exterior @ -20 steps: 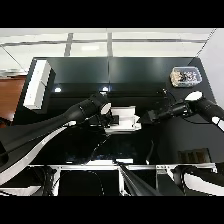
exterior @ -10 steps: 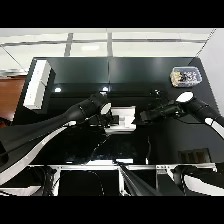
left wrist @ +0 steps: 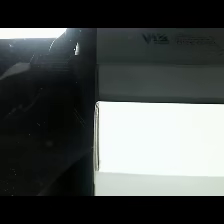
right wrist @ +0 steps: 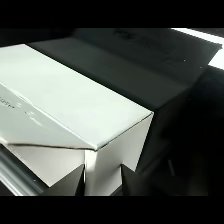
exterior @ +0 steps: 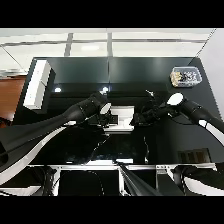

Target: Fold the box and place the chain.

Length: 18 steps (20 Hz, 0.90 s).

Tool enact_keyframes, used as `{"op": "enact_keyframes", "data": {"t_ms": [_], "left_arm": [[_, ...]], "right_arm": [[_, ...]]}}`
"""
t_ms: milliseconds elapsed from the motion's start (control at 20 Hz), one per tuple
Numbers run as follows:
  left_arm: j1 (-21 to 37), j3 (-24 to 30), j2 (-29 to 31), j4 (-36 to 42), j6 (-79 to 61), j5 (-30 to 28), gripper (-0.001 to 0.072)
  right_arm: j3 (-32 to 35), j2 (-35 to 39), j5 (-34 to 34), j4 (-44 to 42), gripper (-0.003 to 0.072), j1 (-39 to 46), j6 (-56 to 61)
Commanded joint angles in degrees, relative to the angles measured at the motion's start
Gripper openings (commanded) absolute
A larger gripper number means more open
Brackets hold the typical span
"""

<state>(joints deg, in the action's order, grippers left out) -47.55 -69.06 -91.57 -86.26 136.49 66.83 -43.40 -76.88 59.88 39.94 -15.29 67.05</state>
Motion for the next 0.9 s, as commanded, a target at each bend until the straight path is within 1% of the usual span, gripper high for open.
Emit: {"op": "enact_keyframes", "data": {"t_ms": [0, 100, 300, 450, 500, 700, 850], "left_arm": [[0.0, 0.0, 0.0, 0.2, 0.1, -0.3, 0.003], [0.0, 0.0, 0.0, 0.1, 0.1, -0.3, 0.003], [0.0, 0.0, 0.0, 0.1, 0.1, -0.5, 0.003], [0.0, 0.0, 0.0, 0.1, 0.1, -0.5, 0.003], [0.0, 0.0, 0.0, 0.1, 0.1, -0.5, 0.0031], [0.0, 0.0, 0.0, 0.1, 0.1, -0.5, 0.003], [0.0, 0.0, 0.0, -0.1, 0.1, -0.6, 0.003]], "right_arm": [[-2.4, 0.0, 0.0, 5.2, 0.0252, -0.8, 2.8], [-4.5, 0.0, 0.9, 8.0, 0.0252, -1.5, 5.3], [-6.9, 0.0, 0.9, 17.6, 0.0252, -5.8, 13.5], [-8.5, 0.0, 0.3, 19.1, 0.0252, -8.7, 16.2], [-9.0, -0.1, -0.2, 21.3, 0.0252, -9.9, 19.0], [-10.6, -0.2, -0.7, 34.8, 0.0252, -15.5, 33.1], [-11.2, -0.2, -0.8, 40.8, 0.0251, -18.2, 41.4]]}}
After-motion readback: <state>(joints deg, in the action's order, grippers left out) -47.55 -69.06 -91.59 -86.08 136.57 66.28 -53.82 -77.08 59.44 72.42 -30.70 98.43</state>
